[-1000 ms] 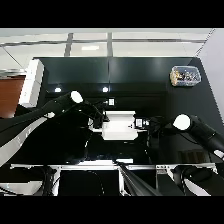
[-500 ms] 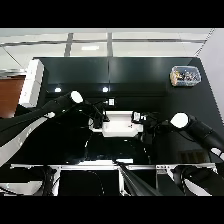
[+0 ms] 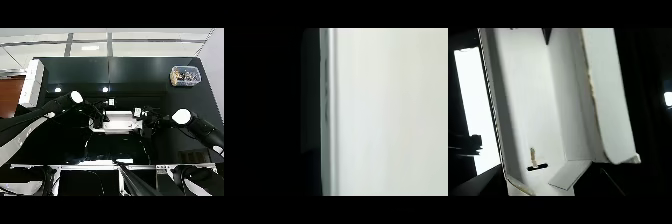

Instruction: Fold the box and place the chain.

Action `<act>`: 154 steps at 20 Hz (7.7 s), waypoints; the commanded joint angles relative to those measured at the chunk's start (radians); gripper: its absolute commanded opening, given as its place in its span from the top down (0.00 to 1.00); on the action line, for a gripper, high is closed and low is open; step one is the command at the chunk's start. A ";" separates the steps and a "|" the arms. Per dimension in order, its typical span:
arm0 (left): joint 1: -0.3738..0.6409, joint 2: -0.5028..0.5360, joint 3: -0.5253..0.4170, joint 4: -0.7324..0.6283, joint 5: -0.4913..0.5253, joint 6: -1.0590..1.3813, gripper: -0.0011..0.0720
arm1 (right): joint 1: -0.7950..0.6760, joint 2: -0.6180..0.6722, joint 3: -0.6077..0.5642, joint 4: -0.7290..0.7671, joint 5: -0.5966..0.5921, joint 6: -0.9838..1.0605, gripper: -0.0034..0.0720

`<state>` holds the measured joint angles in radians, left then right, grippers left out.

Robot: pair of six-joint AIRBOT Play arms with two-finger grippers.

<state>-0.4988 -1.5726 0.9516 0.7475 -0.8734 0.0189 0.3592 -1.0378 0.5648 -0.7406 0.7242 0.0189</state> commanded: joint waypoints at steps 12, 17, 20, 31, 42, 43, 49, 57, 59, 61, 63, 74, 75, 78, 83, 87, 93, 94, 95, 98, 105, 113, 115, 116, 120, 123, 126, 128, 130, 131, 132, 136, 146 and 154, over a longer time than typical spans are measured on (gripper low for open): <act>0.003 -0.001 0.000 0.000 0.000 0.000 0.94 | -0.047 -0.179 0.003 0.160 0.058 -0.243 0.02; 0.003 -0.001 0.000 0.000 -0.001 0.000 0.94 | -0.048 -0.214 0.003 0.161 0.057 -0.259 0.02; 0.003 -0.001 0.000 0.000 0.000 0.000 0.94 | -0.047 -0.223 0.003 0.165 0.057 -0.268 0.02; 0.003 -0.001 0.000 0.000 -0.001 0.000 0.94 | -0.045 -0.257 0.018 0.183 0.050 -0.288 0.02; 0.003 -0.001 0.000 0.000 0.002 0.000 0.94 | -0.021 -0.264 0.024 0.153 0.037 -0.251 0.02; 0.003 -0.001 0.000 0.000 0.002 0.000 0.94 | -0.021 -0.264 0.024 0.153 0.037 -0.251 0.02; 0.004 -0.001 0.000 0.000 0.008 -0.044 0.94 | -0.021 -0.264 0.024 0.080 0.054 -0.251 0.33; 0.004 0.002 0.008 0.002 -0.028 -0.049 0.94 | -0.021 -0.264 0.022 0.116 0.048 -0.251 0.33; 0.004 0.009 0.008 0.004 -0.027 -0.049 0.59 | -0.021 -0.264 0.022 0.116 0.048 -0.251 0.33; 0.004 0.030 0.008 0.005 -0.024 -0.091 0.36 | -0.021 -0.264 0.022 0.116 0.048 -0.251 0.33; 0.004 0.070 0.008 0.039 -0.024 -0.130 0.01 | -0.021 -0.264 0.022 0.116 0.047 -0.251 0.33; 0.011 0.326 0.008 0.549 -0.283 -0.718 0.72 | -0.021 -0.264 0.022 0.116 0.050 -0.251 0.87; 0.010 0.337 0.008 0.544 -0.315 -0.736 0.95 | -0.021 -0.264 0.022 0.116 0.050 -0.251 0.87; 0.010 0.354 0.006 0.457 -0.369 -0.849 0.95 | -0.021 -0.264 0.022 0.116 0.050 -0.251 0.88; 0.010 0.354 -0.127 -0.039 -0.343 -0.903 0.95 | -0.021 -0.264 0.022 0.116 0.050 -0.251 0.88; 0.043 0.372 -0.282 -0.425 -0.184 -0.653 0.95 | -0.020 -0.264 0.022 0.116 0.050 -0.251 0.88; 0.085 0.345 -0.299 -0.536 0.159 -0.543 0.95 | -0.020 -0.264 0.022 0.116 0.050 -0.251 0.88; 0.084 0.319 -0.277 -0.475 0.153 -0.544 0.95 | -0.021 -0.264 0.022 0.116 0.050 -0.251 0.88; 0.075 0.291 -0.250 -0.387 0.161 -0.568 0.95 | -0.021 -0.264 0.022 0.116 0.050 -0.251 0.88; 0.061 0.219 -0.164 -0.142 0.181 -0.761 0.95 | -0.021 -0.264 0.022 0.116 0.050 -0.251 0.88; 0.053 0.126 -0.112 -0.042 0.033 -0.787 0.95 | -0.020 -0.264 0.022 0.116 0.050 -0.251 0.88; 0.132 0.251 -0.090 0.171 0.010 -0.929 0.95 | -0.021 -0.264 0.022 0.116 0.050 -0.251 0.88; 0.190 0.345 -0.104 0.274 -0.037 -0.979 0.95 | -0.021 -0.264 0.022 0.116 0.050 -0.251 0.88; 0.226 0.396 -0.128 0.285 -0.042 -0.975 0.95 | -0.021 -0.264 0.022 0.116 0.050 -0.251 0.88; 0.355 0.536 -0.272 0.108 -0.048 -0.777 0.94 | -0.021 -0.264 0.022 0.116 0.050 -0.251 0.88; 0.305 0.530 -0.314 -0.011 -0.222 -0.377 0.67 | -0.020 -0.264 0.022 0.116 0.050 -0.251 0.88; 0.201 0.525 -0.316 0.019 -0.105 -0.278 0.01 | -0.021 -0.264 0.022 0.116 0.050 -0.251 0.88; 0.119 0.515 -0.289 0.047 -0.060 -0.119 0.01 | -0.020 -0.264 0.022 0.116 0.051 -0.251 0.88; 0.075 0.467 -0.261 0.075 -0.047 -0.049 0.01 | -0.020 -0.264 0.022 0.115 0.053 -0.251 0.88; 0.069 0.437 -0.252 0.116 -0.046 -0.051 0.01 | -0.021 -0.264 0.022 0.116 0.053 -0.251 0.88; 0.069 0.407 -0.248 0.161 -0.046 -0.053 0.01 | -0.020 -0.264 0.022 0.114 0.053 -0.251 0.88; 0.076 0.326 -0.248 0.150 -0.042 -0.100 0.04 | -0.021 -0.264 0.022 0.115 0.054 -0.251 0.88; 0.040 0.313 -0.205 0.136 -0.020 -0.101 0.04 | -0.021 -0.264 0.022 0.115 0.053 -0.251 0.88; -0.001 0.294 -0.201 0.184 -0.023 -0.159 0.34 | -0.020 -0.264 0.022 0.115 0.054 -0.251 0.88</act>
<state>-0.4938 -1.2747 0.7486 0.9077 -0.8993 -0.1184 0.3378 -1.3022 0.5869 -0.6258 0.7769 -0.2321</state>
